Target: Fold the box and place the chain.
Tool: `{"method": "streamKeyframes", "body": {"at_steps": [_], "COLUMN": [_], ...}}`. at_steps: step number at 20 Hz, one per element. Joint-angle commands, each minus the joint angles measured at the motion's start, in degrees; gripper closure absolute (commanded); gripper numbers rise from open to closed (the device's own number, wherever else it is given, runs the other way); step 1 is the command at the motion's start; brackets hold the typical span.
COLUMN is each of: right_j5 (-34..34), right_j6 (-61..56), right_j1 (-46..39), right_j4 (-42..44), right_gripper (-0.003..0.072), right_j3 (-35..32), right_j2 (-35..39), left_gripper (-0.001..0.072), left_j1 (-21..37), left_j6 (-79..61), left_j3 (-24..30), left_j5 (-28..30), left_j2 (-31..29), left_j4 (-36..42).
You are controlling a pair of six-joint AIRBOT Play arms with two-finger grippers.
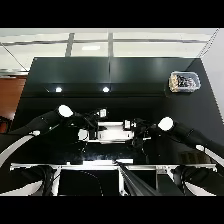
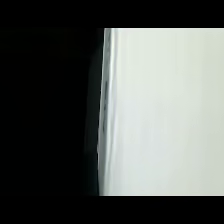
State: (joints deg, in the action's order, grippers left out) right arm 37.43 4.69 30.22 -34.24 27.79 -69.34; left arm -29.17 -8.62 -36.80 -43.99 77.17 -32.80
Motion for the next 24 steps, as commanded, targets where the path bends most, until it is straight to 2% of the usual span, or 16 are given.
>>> {"method": "streamKeyframes", "body": {"at_steps": [1,4,5,6,7,8,11,14,15,16,17,18,21,23,24], "right_j5": [-0.2,-0.2,-0.2,-0.2,-0.2,-0.2,-0.2,-0.2,-0.2,-0.2,-0.2,-0.2,-0.2,-0.2,-0.2], "right_j6": [-0.1,-0.1,-0.2,-0.2,-0.2,-0.2,-0.2,-0.2,-0.2,-0.2,-0.2,-0.2,-0.2,-0.2,-0.2], "right_j1": [0.0,0.0,0.0,0.0,0.0,0.0,0.0,0.0,0.0,0.0,0.0,0.0,0.0,0.0,0.0], "right_j4": [0.0,0.0,0.0,0.0,0.0,0.0,0.0,0.0,0.0,0.0,0.0,0.0,0.0,0.0,0.0], "right_gripper": [0.0202,0.0208,0.0208,0.0208,0.0208,0.0208,0.0208,0.0208,0.0208,0.0208,0.0208,0.0208,0.0208,0.0208,0.0208], "right_j3": [0.0,0.0,0.0,0.0,0.0,0.0,0.0,0.0,0.0,0.0,0.0,0.0,0.0,0.0,0.0], "right_j2": [0.0,0.0,0.0,0.0,0.0,0.0,0.0,0.0,0.0,0.0,0.0,0.0,0.0,0.0,0.0], "left_gripper": [0.0681,0.0675,0.0574,0.0299,0.0117,0.0082,0.0078,0.008,0.0104,0.0255,0.0501,0.0679,0.0681,0.0681,0.0682], "left_j1": [0.0,0.1,0.1,0.1,0.1,0.3,1.6,3.7,4.5,5.1,5.4,5.6,4.6,2.6,1.3], "left_j6": [0.0,1.8,1.8,1.8,2.0,3.8,12.5,24.2,28.8,34.6,40.5,44.5,46.6,46.6,46.5], "left_j3": [0.0,0.0,0.0,0.0,0.0,0.0,0.0,0.0,0.0,0.0,0.0,0.0,0.4,1.9,2.4], "left_j5": [0.1,-1.0,-1.8,-2.1,-1.9,-1.7,-2.6,-9.6,-12.6,-14.8,-16.7,-19.1,-24.5,-23.9,-21.6], "left_j2": [0.0,-0.1,-0.3,-1.0,-2.2,-3.8,-10.3,-17.7,-20.0,-22.2,-23.8,-25.1,-25.5,-24.6,-23.6], "left_j4": [0.0,0.0,0.0,-0.5,-1.1,-2.3,-9.8,-17.5,-19.5,-21.3,-22.4,-22.7,-15.3,-6.3,-2.6]}}
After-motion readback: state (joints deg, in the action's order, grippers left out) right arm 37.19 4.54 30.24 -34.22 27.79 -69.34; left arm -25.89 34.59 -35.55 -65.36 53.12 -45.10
